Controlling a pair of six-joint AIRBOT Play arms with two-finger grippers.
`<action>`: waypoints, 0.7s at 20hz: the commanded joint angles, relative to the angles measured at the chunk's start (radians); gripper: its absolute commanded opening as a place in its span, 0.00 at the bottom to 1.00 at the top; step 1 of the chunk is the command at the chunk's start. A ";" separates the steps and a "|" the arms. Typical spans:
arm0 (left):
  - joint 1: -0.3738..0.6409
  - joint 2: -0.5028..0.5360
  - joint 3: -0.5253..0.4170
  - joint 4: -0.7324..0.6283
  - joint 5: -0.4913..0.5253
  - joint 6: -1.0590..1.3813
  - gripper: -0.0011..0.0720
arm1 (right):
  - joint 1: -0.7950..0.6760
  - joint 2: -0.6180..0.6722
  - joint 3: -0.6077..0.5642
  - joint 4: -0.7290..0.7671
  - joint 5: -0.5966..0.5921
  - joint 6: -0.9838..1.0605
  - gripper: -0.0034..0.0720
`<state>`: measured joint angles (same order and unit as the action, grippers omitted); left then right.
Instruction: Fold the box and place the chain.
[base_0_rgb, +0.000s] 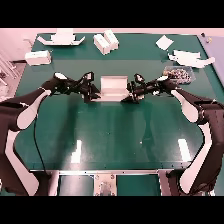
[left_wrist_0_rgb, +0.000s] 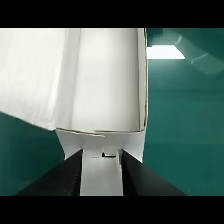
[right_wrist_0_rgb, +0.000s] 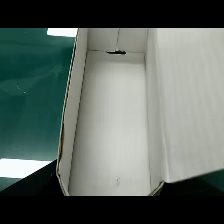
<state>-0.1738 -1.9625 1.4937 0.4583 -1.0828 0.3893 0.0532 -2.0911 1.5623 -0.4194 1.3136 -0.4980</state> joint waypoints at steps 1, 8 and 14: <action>-0.006 -0.003 0.001 -0.038 0.008 0.027 0.43 | 0.000 0.000 0.000 0.000 0.000 0.000 0.74; -0.035 -0.003 0.001 -0.100 0.009 0.049 0.43 | 0.000 0.000 0.000 0.000 0.000 0.000 0.74; -0.071 -0.022 0.001 -0.099 0.033 0.056 0.43 | 0.000 0.000 0.000 0.000 0.000 0.000 0.74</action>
<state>-0.2348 -1.9739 1.4940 0.3580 -1.0584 0.4400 0.0528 -2.0911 1.5623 -0.4217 1.3155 -0.4995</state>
